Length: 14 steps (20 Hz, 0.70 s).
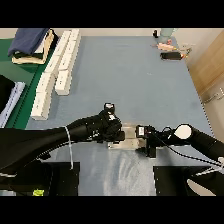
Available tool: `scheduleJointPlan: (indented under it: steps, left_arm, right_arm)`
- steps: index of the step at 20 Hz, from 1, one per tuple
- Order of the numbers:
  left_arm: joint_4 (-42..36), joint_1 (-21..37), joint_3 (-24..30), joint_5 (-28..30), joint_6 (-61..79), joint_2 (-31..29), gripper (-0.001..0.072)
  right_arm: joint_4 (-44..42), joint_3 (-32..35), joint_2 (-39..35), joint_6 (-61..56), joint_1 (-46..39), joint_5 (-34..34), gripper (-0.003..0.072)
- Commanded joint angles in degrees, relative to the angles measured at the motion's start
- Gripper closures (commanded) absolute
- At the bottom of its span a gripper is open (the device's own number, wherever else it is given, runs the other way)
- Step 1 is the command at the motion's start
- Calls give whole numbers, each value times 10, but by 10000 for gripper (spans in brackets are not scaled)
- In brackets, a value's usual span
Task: Fold the box.
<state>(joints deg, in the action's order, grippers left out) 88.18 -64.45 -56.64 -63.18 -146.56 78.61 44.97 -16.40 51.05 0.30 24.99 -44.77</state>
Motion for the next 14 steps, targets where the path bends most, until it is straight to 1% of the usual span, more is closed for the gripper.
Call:
scheduleJointPlan:
  steps: [1,2,3,4,5,6,7,13,14]
  left_arm:
    - [17,-11,-23,-29,-32,25,312]
    - [22,-14,-27,-28,-35,28,314]
    - [28,-17,-32,-28,-34,31,416]
    - [33,-20,-37,-28,-33,35,430]
    - [35,-24,-40,-28,-33,37,506]
    - [35,-24,-40,-28,-33,38,619]
    - [35,-27,-40,-28,-33,39,692]
    - [31,-27,-45,-33,-32,38,691]
    - [31,-27,-47,-37,-32,38,660]
  right_arm:
    - [0,0,0,0,0,0,182]
    - [0,0,0,0,0,0,182]
    - [0,0,0,0,0,0,182]
    - [0,0,0,0,0,0,182]
    - [0,0,0,0,0,0,182]
    - [0,0,0,0,0,0,182]
    - [0,0,0,0,0,0,182]
    - [0,0,0,0,0,0,182]
    - [0,0,0,0,0,0,182]
